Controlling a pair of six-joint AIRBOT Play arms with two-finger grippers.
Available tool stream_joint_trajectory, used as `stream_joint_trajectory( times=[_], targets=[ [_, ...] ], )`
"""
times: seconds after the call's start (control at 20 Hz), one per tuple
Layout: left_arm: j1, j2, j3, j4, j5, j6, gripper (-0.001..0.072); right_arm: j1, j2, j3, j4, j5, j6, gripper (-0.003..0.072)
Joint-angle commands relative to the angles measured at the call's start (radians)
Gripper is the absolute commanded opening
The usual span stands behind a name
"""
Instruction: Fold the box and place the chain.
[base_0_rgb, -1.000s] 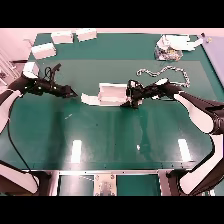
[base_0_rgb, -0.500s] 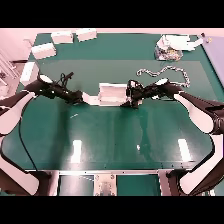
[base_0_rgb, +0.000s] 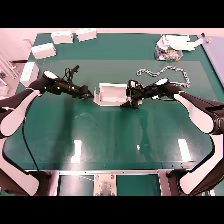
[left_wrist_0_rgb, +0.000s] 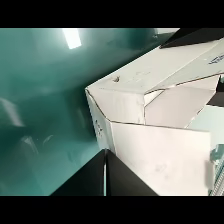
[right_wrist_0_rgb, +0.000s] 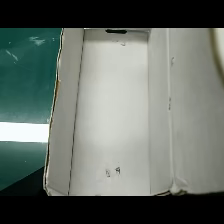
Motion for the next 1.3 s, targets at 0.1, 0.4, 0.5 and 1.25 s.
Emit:
stream_joint_trajectory(
  times=[0.1, 0.4, 0.5, 1.25],
  targets=[
    [-0.010, 0.003, 0.017, -0.060, -0.025, 0.026, 0.0021, 0.000, 0.000, 0.000, 0.000, 0.000, 0.000, 0.0590],
    [-0.010, 0.003, 0.017, -0.089, -0.049, 0.052, 0.0220, 0.000, 0.000, 0.000, 0.000, 0.000, 0.000, 0.0590],
    [-0.010, 0.003, 0.017, -0.089, -0.053, 0.052, 0.0220, 0.000, 0.000, 0.000, 0.000, 0.000, 0.000, 0.0590],
    [-0.038, 0.027, 0.019, -0.008, -0.017, -0.019, 0.0222, 0.000, 0.000, 0.000, 0.000, 0.000, 0.000, 0.0590]
  ],
)
